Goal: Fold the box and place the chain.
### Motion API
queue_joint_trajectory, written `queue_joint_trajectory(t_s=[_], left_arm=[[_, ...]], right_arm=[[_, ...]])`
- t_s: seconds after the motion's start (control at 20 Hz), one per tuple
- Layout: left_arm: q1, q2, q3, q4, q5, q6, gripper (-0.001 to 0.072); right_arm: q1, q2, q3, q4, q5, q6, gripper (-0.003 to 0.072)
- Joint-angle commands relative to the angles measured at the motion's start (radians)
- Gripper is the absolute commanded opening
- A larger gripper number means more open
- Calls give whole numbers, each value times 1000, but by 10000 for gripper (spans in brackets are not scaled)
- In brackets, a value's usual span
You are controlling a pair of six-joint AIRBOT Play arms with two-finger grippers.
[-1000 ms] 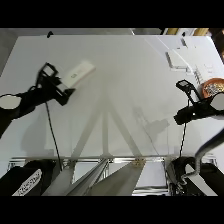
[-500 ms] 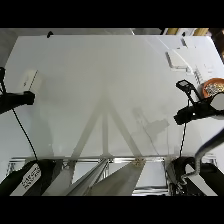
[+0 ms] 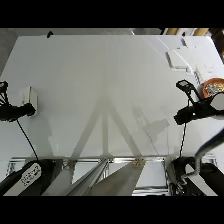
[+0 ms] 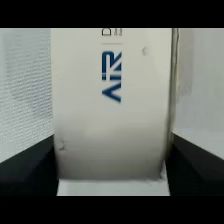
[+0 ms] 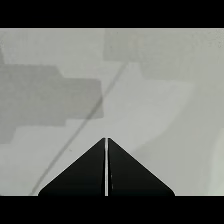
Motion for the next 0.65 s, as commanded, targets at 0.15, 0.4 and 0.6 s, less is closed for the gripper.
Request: queue_joint_trajectory(t_s=[0.15,0.4,0.6], left_arm=[[1,122,-1,18,-32,-26,702],[-72,192,-1,27,-36,-26,701],[-93,192,-1,35,-35,-26,700]], right_arm=[[0,-1,0,0,0,0,15],[0,-1,0,0,0,0,15],[0,-1,0,0,0,0,15]])
